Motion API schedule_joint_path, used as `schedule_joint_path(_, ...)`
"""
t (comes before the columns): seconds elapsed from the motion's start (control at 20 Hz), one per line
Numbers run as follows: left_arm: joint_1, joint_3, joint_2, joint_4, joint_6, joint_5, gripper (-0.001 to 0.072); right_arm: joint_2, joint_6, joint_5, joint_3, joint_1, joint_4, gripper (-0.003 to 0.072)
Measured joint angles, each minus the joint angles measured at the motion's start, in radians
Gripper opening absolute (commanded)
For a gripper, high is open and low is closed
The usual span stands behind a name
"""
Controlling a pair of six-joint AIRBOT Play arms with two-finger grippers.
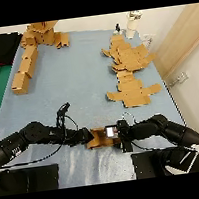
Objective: Fold the box.
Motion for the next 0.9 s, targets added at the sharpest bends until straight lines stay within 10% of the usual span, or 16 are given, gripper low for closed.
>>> schedule_joint_path(0.9, -0.305, 0.348, -0.278, 0.74, -0.714, -0.161, 0.048, 0.0, 0.0, 0.0, 0.0, 0.0, 0.0, 0.0366)
